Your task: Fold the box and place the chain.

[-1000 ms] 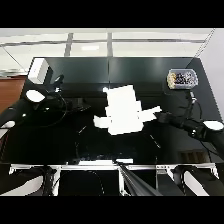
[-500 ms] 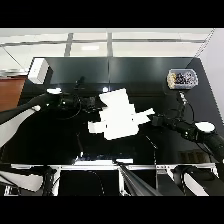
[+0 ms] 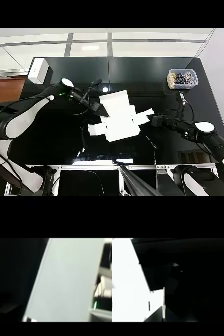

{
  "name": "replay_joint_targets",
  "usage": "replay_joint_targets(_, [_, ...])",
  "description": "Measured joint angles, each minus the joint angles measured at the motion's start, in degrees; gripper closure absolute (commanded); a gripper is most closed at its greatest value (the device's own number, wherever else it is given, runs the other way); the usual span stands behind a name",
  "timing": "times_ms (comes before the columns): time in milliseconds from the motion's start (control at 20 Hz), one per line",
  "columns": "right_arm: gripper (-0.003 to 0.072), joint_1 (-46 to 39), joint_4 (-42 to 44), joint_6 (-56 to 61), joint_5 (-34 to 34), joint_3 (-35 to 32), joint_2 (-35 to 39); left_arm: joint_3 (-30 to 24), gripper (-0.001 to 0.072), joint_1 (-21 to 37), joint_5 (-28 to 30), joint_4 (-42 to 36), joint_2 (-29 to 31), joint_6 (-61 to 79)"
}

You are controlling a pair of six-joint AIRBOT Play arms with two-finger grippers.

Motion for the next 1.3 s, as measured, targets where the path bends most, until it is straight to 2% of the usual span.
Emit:
replay_joint_targets(50, [0.0672, 0.0, 0.0, 0.0, 0.1, 0.0, 0.0, 0.6, 0.0559, -0.3, 0.0, 0.7, -0.2, 0.2])
replay_joint_targets(100, [0.0671, 0.0, -0.1, 0.0, 0.2, 0.0, 0.0, 1.1, 0.0624, -0.4, -0.4, 1.5, -0.3, 0.5])
replay_joint_targets(200, [0.0672, 0.0, -0.1, 0.0, 0.6, 0.0, 0.0, 1.7, 0.0625, -0.6, -0.7, 2.3, -0.5, 1.1])
replay_joint_targets(250, [0.0667, 0.0, -0.1, 0.0, 0.8, 0.0, 0.0, 1.9, 0.0679, -0.7, -0.7, 2.8, -0.6, 1.4])
replay_joint_targets(300, [0.0528, 0.0, -0.2, 0.0, 1.0, 0.0, 0.0, 2.1, 0.0679, -0.8, -0.7, 2.8, -0.7, 1.7])
replay_joint_targets(350, [0.0204, 0.0, -0.3, 0.1, 1.2, 0.0, 0.0, 2.2, 0.0680, -0.8, -0.7, 2.8, -0.8, 1.8])
replay_joint_targets(400, [0.0080, 0.0, -0.6, 0.1, 1.4, 0.0, 0.0, 2.3, 0.0681, -0.9, -0.6, 3.1, -0.9, 1.9])
replay_joint_targets(600, [0.0081, -1.7, -6.1, 0.0, 3.3, 2.6, 0.1, 3.2, 0.0687, -0.8, -1.1, 3.9, -0.8, 2.1])
replay_joint_targets(800, [0.0081, -4.6, -21.6, -0.2, 12.2, 13.2, 1.3, 3.0, 0.0687, -1.6, -1.4, 9.0, 3.2, 1.2])
replay_joint_targets(900, [0.0081, -4.9, -29.0, -0.2, 16.6, 17.6, 1.7, 1.0, 0.0684, -2.8, 2.6, 9.6, 7.0, 4.1])
replay_joint_targets(1000, [0.0081, -3.5, -33.5, -0.6, 18.3, 19.3, 1.7, -1.3, 0.0683, -4.5, 9.4, 9.4, 9.9, 9.6])
replay_joint_targets(1150, [0.0081, 0.8, -37.4, -2.0, 18.3, 18.9, 1.1, -3.0, 0.0680, -7.0, 17.8, 9.2, 11.6, 18.0])
replay_joint_targets(1300, [0.0081, 6.3, -41.9, -5.3, 16.6, 16.9, 0.8, -3.7, 0.0683, -8.6, 21.6, 9.4, 11.3, 25.2])
